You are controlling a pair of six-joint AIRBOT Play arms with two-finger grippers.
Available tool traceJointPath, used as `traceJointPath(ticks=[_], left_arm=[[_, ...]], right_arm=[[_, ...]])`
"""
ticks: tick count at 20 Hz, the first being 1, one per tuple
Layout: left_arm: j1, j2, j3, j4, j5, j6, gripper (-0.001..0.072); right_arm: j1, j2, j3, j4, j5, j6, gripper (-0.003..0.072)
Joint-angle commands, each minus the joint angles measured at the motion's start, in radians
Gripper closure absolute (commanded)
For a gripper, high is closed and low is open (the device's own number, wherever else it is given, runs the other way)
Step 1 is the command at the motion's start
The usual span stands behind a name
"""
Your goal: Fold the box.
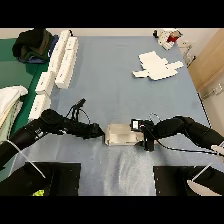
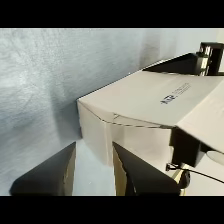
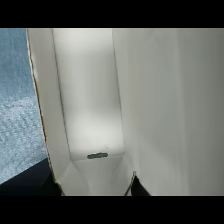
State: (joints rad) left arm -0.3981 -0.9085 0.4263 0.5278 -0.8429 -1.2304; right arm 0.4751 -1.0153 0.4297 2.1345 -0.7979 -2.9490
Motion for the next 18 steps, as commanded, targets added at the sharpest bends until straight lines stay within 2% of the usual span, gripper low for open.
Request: traceJointPath(ticks=[1,4,8,11,13,16,18], left_arm=[[-0.099,-0.001,0.048,0.141,0.044,-0.197,0.0355],[-0.234,-0.002,0.116,0.357,0.079,-0.448,0.0355],[-0.361,-0.014,0.177,0.562,0.092,-0.728,0.0355],[-0.431,-0.067,0.230,0.678,0.089,-0.883,0.0355],[-0.470,-0.110,0.279,0.749,0.061,-0.970,0.0355],[-0.521,-0.179,0.359,0.879,-0.035,-1.130,0.0355],[-0.554,-0.226,0.400,0.911,-0.080,-1.208,0.0355]], right_arm=[[0.000,0.000,0.001,0.000,0.000,0.000,0.0222],[0.000,0.000,0.001,0.000,0.000,0.000,0.0222],[0.000,0.000,0.001,0.000,0.000,0.000,0.0222],[0.000,0.000,0.001,0.000,0.000,0.000,0.0222],[0.000,0.000,0.001,0.000,0.000,0.000,0.0222],[0.000,0.000,0.001,0.000,0.000,0.000,0.0222],[0.001,0.000,0.001,0.000,0.000,0.000,0.0222]])
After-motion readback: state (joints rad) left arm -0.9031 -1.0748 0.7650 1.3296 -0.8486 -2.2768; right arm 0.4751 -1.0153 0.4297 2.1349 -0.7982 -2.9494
